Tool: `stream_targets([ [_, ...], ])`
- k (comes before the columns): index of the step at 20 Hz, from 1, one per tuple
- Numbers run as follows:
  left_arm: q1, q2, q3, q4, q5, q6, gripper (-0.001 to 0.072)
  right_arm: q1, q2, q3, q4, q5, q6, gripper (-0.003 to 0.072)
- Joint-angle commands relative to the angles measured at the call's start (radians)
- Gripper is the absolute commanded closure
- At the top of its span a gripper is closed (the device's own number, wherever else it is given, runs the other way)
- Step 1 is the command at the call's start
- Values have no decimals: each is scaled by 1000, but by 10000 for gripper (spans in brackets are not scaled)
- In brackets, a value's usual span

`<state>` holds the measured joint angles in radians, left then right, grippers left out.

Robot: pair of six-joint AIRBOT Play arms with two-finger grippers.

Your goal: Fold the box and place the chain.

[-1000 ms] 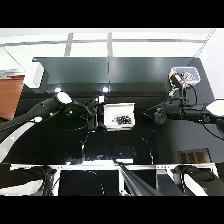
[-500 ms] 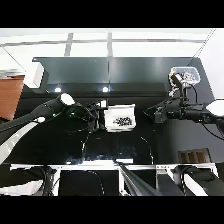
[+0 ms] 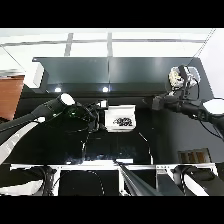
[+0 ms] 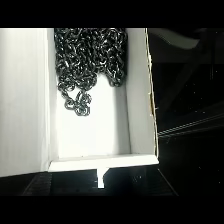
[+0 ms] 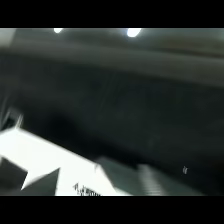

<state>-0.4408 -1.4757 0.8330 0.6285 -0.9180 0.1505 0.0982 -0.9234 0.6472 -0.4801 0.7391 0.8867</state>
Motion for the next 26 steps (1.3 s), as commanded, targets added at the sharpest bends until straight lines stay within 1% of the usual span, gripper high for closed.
stream_targets([
  [1,0,0,0,-1,25,-1,232,65,-121,69,39,-62,68,18],
  [2,0,0,0,-1,25,-1,232,90,-173,102,41,-31,64,18],
  [4,0,0,0,-1,25,-1,232,135,-248,139,34,-43,-15,18],
  [6,0,0,0,-1,25,-1,232,138,-283,151,20,-2,-111,19],
  [7,0,0,0,-1,25,-1,232,138,-283,151,-43,27,-148,19],
  [8,0,0,0,-1,25,-1,232,138,-283,151,-111,70,-181,19],
  [10,0,0,0,-1,24,-1,232,141,-283,151,-240,194,-284,19],
  [11,0,0,0,-1,24,-1,232,144,-283,151,-272,251,-313,19],
  [13,0,0,0,-1,24,-1,232,155,-283,151,-281,308,-393,19],
  [17,0,0,0,-1,23,-1,232,198,-283,151,-279,275,-628,19],
  [19,0,0,0,-1,19,-1,232,220,-283,159,-281,255,-701,19],
  [21,0,0,0,-1,19,-1,232,221,-273,196,-281,271,-701,19],
  [24,0,0,0,-1,18,-2,232,220,-208,245,-281,278,-687,18],
  [26,0,0,0,-1,18,-2,232,221,-161,274,-281,303,-539,18],
])
